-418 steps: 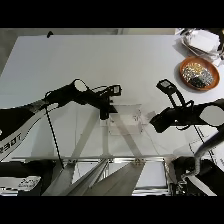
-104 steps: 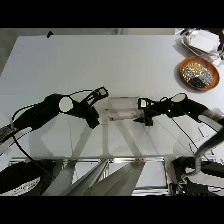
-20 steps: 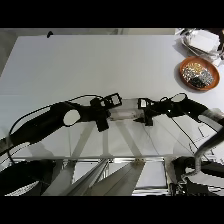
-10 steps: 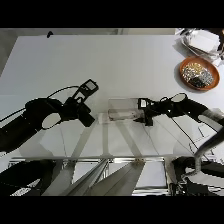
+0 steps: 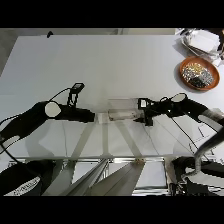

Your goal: Fold the box and place the chain.

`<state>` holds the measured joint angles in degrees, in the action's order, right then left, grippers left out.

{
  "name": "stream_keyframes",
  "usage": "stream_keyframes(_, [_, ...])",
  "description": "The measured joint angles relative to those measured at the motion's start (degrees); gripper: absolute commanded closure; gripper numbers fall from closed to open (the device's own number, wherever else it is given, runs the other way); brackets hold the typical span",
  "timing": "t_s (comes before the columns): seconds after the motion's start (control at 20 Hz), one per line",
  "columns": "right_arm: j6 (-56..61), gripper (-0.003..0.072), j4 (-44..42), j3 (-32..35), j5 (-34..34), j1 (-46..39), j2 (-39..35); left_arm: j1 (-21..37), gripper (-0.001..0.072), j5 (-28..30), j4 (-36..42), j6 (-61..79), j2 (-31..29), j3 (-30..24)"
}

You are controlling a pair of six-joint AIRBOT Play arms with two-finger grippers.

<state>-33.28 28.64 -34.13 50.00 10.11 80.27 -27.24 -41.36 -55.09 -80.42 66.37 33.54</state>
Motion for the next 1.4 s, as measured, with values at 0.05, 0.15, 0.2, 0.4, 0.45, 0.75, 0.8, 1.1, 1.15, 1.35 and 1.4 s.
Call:
stream_keyframes(0.05, [0.0,0.0251,0.0,0.0,0.0,0.0,0.0,0.1,0.0705,0.5,1.6,0.8,1.2,-0.1])
stream_keyframes(0.15, [0.0,0.0251,0.0,0.0,0.0,0.0,0.0,0.3,0.0705,1.6,3.8,1.8,2.8,-0.1])
stream_keyframes(0.2, [0.0,0.0251,0.0,0.0,0.0,0.0,0.0,0.4,0.0705,1.9,4.6,2.1,3.4,-0.2])
stream_keyframes(0.4, [0.0,0.0251,0.0,0.0,0.0,0.0,0.0,0.5,0.0706,3.5,7.5,3.3,5.2,-0.2])
stream_keyframes(0.45, [0.0,0.0251,0.0,0.0,0.0,0.0,0.0,0.5,0.0705,3.7,8.0,3.6,5.5,-0.2])
stream_keyframes(0.75, [0.0,0.0251,0.0,0.0,0.0,0.0,0.0,0.5,0.07,3.4,14.2,10.3,6.2,-0.2])
stream_keyframes(0.8, [0.0,0.0251,0.0,0.0,0.0,0.0,0.0,0.4,0.0697,3.2,16.0,12.2,6.3,-0.2])
stream_keyframes(1.1, [0.0,0.0251,0.0,0.0,0.0,0.0,0.0,0.1,0.0502,2.7,23.1,19.0,6.1,0.1])
stream_keyframes(1.15, [0.0,0.0251,0.0,0.0,0.0,0.0,0.0,0.1,0.0502,2.7,23.6,20.0,5.8,0.3])
stream_keyframes(1.35, [0.0,0.0251,0.0,0.0,0.0,0.0,0.0,0.1,0.0417,3.1,24.9,22.4,4.2,0.5])
stream_keyframes(1.4, [0.0,0.0251,0.0,0.0,0.0,0.0,0.0,0.0,0.0418,3.3,25.3,22.7,4.0,0.6])
